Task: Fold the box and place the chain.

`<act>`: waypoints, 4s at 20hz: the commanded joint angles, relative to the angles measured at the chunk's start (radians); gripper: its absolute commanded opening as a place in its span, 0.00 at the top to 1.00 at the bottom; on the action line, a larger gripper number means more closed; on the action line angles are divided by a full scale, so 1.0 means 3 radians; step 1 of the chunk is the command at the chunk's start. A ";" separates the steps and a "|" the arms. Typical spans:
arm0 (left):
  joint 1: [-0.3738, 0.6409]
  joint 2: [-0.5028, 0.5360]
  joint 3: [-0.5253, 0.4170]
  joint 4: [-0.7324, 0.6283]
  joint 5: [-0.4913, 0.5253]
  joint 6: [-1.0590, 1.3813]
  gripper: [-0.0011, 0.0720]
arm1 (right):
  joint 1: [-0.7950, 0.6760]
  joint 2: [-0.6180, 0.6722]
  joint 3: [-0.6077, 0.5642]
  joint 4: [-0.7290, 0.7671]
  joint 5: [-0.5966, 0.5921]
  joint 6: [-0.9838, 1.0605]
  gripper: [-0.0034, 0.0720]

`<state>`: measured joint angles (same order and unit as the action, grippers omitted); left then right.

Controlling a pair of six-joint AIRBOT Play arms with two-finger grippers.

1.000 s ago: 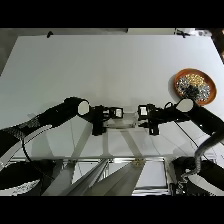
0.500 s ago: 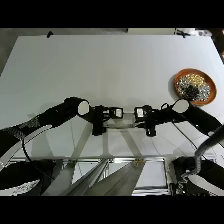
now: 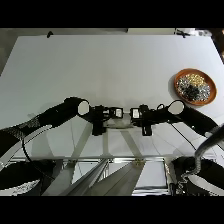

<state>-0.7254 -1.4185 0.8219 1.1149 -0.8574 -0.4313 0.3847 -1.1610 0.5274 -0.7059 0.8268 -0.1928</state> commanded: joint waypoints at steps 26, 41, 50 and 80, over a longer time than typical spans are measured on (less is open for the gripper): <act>0.0001 -0.0001 -0.0001 0.0001 0.0000 0.0000 0.70 | -0.0966 0.1198 0.0000 -0.0937 0.0956 0.4359 0.93; 0.0001 -0.0001 -0.0001 0.0001 -0.0001 0.0000 0.70 | -0.1339 0.0088 -0.0010 -0.0846 0.0969 0.4515 0.93; 0.0001 -0.0001 -0.0001 0.0000 -0.0003 0.0000 0.70 | -0.1199 -0.0126 -0.0010 -0.0317 0.1011 0.4128 0.93; 0.0001 -0.0001 -0.0001 0.0000 -0.0013 0.0000 0.70 | -0.0381 0.0018 -0.0006 0.0268 0.0412 0.4238 0.28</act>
<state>-0.7258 -1.4185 0.8219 1.1149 -0.8589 -0.4313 0.2199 -1.1561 0.5247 -0.6209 1.0462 1.0119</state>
